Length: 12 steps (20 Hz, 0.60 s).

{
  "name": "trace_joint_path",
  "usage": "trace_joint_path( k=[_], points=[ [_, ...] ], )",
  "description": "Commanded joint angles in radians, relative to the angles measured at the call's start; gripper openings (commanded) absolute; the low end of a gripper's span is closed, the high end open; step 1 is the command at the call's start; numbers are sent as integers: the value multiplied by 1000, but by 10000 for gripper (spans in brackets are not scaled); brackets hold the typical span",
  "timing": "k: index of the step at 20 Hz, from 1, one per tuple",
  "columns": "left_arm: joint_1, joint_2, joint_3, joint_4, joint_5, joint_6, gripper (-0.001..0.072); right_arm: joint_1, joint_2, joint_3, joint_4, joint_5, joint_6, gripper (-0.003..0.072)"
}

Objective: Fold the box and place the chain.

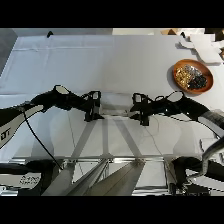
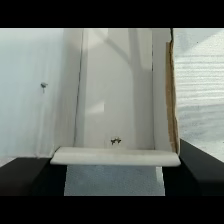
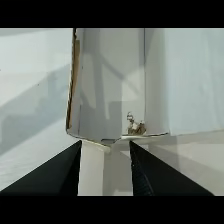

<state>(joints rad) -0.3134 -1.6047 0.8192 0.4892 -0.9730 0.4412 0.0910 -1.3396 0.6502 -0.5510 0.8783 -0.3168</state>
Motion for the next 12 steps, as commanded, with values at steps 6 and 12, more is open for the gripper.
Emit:
trace_joint_path(
  k=[6, 12],
  points=[
    [0, 0, 0, 0, 0, 0, 401, 0, -11, 42, 9, 39, -32, 188],
    [0, 0, 0, 0, 0, 0, 401, 0, -45, 42, 30, 49, -28, 311]
  ],
)
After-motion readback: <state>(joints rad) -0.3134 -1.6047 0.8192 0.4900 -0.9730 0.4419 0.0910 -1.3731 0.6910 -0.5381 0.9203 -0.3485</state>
